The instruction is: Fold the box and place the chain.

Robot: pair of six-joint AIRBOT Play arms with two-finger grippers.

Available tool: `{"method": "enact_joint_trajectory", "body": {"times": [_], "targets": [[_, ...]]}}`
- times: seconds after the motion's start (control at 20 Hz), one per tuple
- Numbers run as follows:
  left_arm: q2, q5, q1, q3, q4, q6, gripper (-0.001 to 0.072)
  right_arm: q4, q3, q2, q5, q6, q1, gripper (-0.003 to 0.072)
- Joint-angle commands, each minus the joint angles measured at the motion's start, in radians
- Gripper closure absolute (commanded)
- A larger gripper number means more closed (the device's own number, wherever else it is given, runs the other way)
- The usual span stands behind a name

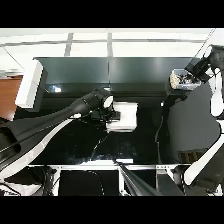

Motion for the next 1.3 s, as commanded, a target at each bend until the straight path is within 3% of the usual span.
{"method": "enact_joint_trajectory", "body": {"times": [0.0, 0.2, 0.45, 0.65, 0.85, 1.25], "targets": [[-0.001, 0.000, 0.000, 0.000, 0.000, 0.000, 0.0681, 0.019, -0.001, 0.014, -0.029, -0.039, -0.004, 0.0675], [-0.001, 0.000, 0.000, 0.000, -0.001, 0.000, 0.0681, -0.001, -0.001, 0.137, -0.010, -0.204, -0.004, 0.0675], [-0.001, 0.000, 0.004, 0.000, -0.004, 0.000, 0.0681, 0.049, -0.003, 0.398, 0.097, -0.469, 0.010, 0.0676], [-0.001, 0.002, 0.004, 0.000, -0.004, 0.000, 0.0681, 0.223, -0.096, 0.660, 0.061, -0.513, 0.010, 0.0677], [-0.001, 0.004, 0.004, 0.000, -0.004, 0.000, 0.0681, 0.455, -0.142, 0.837, 0.124, -0.558, 0.012, 0.0677], [-0.001, 0.008, 0.004, 0.000, -0.004, 0.000, 0.0681, 0.487, -0.370, 1.125, 0.245, -0.591, 0.247, 0.0676]]}}
